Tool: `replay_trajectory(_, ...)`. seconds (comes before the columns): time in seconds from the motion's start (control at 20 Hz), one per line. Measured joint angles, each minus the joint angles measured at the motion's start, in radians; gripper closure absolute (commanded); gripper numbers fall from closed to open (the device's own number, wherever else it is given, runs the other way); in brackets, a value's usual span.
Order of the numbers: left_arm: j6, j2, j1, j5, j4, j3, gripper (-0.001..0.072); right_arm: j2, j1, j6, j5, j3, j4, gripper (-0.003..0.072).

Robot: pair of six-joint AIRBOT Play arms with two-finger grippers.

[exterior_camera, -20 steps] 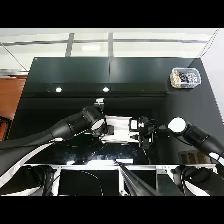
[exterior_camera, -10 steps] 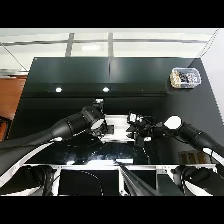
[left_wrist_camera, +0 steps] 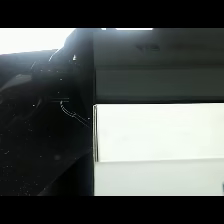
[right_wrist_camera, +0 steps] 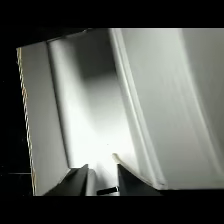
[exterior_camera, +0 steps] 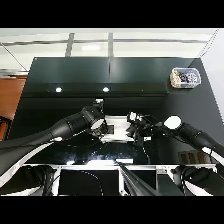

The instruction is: Fold the box and place the chain.

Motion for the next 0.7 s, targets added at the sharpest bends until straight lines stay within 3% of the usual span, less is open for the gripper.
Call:
replay_trajectory(0.05,0.000,0.000,0.000,-0.001,0.000,0.000,0.0684,0.000,0.000,-0.001,0.002,0.000,0.000,0.0414)
replay_trajectory(0.1,0.000,0.000,0.000,-0.002,0.000,0.000,0.0683,0.000,0.001,-0.001,0.000,0.000,0.000,0.0626)
replay_trajectory(0.15,0.002,0.000,0.000,0.000,0.000,0.000,0.0683,0.000,0.001,0.000,-0.005,0.000,0.000,0.0671)
replay_trajectory(0.3,0.002,0.000,0.000,0.000,-0.003,0.000,0.0683,0.011,-0.011,0.082,0.005,0.002,-0.011,0.0672)
replay_trajectory(0.45,0.002,0.000,0.000,-0.001,-0.003,0.000,0.0683,0.075,-0.085,0.377,0.087,0.029,-0.130,0.0672)
replay_trajectory(0.7,0.002,0.000,0.000,-0.001,-0.006,0.000,0.0683,0.208,-0.424,0.935,0.245,0.055,-0.431,0.0672)
